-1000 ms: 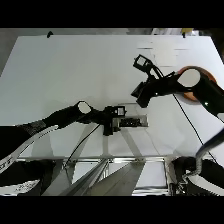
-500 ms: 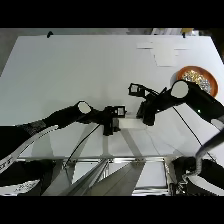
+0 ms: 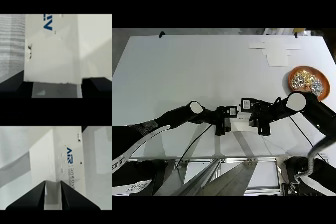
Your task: Fold the box and place the chain.
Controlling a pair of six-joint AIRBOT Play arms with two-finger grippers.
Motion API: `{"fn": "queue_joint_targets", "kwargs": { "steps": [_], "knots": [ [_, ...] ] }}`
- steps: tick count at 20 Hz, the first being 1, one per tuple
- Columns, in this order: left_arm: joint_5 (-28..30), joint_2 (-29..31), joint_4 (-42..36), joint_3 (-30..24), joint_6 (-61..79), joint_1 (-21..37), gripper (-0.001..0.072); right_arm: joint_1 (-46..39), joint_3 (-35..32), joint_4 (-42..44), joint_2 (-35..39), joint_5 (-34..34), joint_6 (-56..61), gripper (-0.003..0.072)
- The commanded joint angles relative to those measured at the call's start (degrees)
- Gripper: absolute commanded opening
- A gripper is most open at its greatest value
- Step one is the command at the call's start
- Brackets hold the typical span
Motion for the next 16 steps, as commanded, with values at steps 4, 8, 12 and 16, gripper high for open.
{"fn": "queue_joint_targets", "kwargs": {
  "steps": [4, 8, 12, 16],
  "knots": [
    [0.0, 0.0, 0.0, 0.0, 0.0, 0.0, 0.0270, 0.8, -0.2, -3.7, 0.3, -2.1, -0.8, 0.0261],
    [0.0, 0.0, 0.0, 0.0, 0.0, 0.0, 0.0270, 0.8, -0.2, -3.6, 0.3, -3.0, -0.8, 0.0184],
    [0.0, 0.0, 0.0, 0.0, 0.0, 0.0, 0.0270, 0.8, -0.7, -3.7, 0.3, -3.6, -0.8, 0.0101],
    [0.0, 0.0, 0.0, 0.0, 0.0, 0.0, 0.0270, 0.8, -2.4, -3.7, 0.3, -5.5, -0.8, 0.0098]
  ]
}}
